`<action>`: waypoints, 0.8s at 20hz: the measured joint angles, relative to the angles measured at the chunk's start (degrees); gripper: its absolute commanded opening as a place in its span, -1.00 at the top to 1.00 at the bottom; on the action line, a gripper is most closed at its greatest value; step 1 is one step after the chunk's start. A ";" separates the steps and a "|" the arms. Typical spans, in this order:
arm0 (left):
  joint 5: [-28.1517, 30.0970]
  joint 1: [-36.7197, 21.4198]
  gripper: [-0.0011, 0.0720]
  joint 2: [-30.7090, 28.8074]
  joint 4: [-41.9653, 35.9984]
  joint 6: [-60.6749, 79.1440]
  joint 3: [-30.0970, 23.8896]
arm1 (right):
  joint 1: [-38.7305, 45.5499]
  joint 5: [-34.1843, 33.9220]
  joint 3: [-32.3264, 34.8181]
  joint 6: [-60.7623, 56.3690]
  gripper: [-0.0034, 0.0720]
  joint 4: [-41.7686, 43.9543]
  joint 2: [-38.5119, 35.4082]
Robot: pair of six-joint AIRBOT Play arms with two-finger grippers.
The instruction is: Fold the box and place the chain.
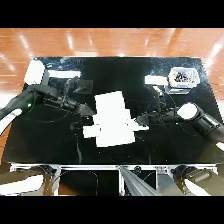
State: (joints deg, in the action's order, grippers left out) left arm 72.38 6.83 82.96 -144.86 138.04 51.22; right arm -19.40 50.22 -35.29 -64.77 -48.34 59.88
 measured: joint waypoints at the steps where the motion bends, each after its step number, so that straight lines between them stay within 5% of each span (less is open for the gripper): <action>1: 1.90 -0.04 -0.75 2.89 -0.35 2.01 1.92 | -0.17 -0.04 0.15 -0.35 0.83 0.04 -0.11; 7: 9.55 0.39 -0.75 14.71 -1.57 7.98 9.70 | -0.52 -0.22 0.50 -1.97 0.83 0.02 -0.28; 15: 13.11 5.40 -0.71 18.40 -3.10 13.92 11.78 | -0.52 -0.37 0.48 -2.54 0.83 0.02 -0.28; 16: 13.03 5.97 -0.55 18.56 -2.62 14.16 11.82 | -0.52 -0.42 0.48 -2.54 0.83 0.02 -0.28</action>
State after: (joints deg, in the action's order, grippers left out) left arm 85.41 12.80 101.51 -147.48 152.20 63.05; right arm -19.92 49.80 -34.81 -67.31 -48.31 59.59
